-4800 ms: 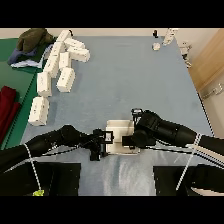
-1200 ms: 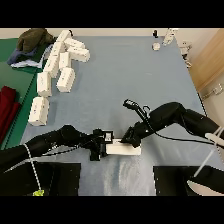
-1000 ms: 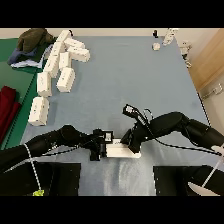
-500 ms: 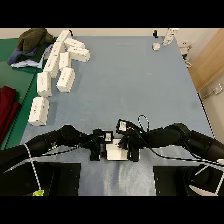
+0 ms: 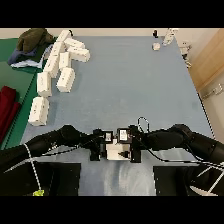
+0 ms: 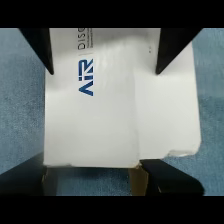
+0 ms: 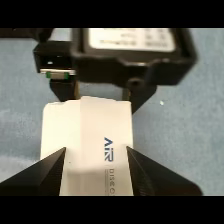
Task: Fold the box.
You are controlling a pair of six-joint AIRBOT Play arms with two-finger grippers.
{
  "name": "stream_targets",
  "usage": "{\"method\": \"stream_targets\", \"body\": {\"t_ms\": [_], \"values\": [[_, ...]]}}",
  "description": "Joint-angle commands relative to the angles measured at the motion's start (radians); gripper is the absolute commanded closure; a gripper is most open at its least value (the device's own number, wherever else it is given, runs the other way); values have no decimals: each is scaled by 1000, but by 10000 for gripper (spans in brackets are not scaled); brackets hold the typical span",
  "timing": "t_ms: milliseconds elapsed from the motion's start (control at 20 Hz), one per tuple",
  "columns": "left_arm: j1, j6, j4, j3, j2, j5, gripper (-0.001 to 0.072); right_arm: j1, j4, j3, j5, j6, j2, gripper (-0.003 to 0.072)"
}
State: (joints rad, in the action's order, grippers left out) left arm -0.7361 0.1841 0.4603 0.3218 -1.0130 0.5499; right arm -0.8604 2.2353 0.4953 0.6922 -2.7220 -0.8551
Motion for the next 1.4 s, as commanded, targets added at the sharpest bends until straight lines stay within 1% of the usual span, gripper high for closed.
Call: {"method": "stream_targets", "body": {"t_ms": [0,100,200,250,300,350,450,550,700,750,800,900,1200,1350], "values": [[0,0,0,0,1,0,241,-29,-15,-2,29,-42,3,99],[0,0,0,1,1,0,241,-70,-63,-16,-26,-11,3,104],[0,0,0,1,1,0,241,-115,-131,-34,-95,72,10,105],[1,0,0,1,1,0,240,-139,-182,-41,-124,135,22,110],[1,0,0,1,1,0,241,-161,-243,-47,-143,202,36,146],[1,0,0,1,1,0,241,-182,-312,-57,-163,273,52,160],[1,0,0,0,1,0,241,-210,-431,-79,-198,377,75,160],[1,0,0,0,1,0,241,-226,-496,-109,-242,448,90,160],[1,0,0,0,1,0,241,-249,-508,-134,-281,464,98,161],[1,0,0,0,1,0,241,-251,-511,-134,-288,463,98,179],[0,0,0,1,1,0,241,-251,-521,-134,-295,463,98,181],[1,0,0,1,1,0,241,-251,-547,-134,-302,463,100,264],[1,0,0,1,1,0,241,-251,-562,-133,-298,463,153,265],[0,0,0,0,1,0,241,-251,-567,-133,-299,463,156,265]]}}
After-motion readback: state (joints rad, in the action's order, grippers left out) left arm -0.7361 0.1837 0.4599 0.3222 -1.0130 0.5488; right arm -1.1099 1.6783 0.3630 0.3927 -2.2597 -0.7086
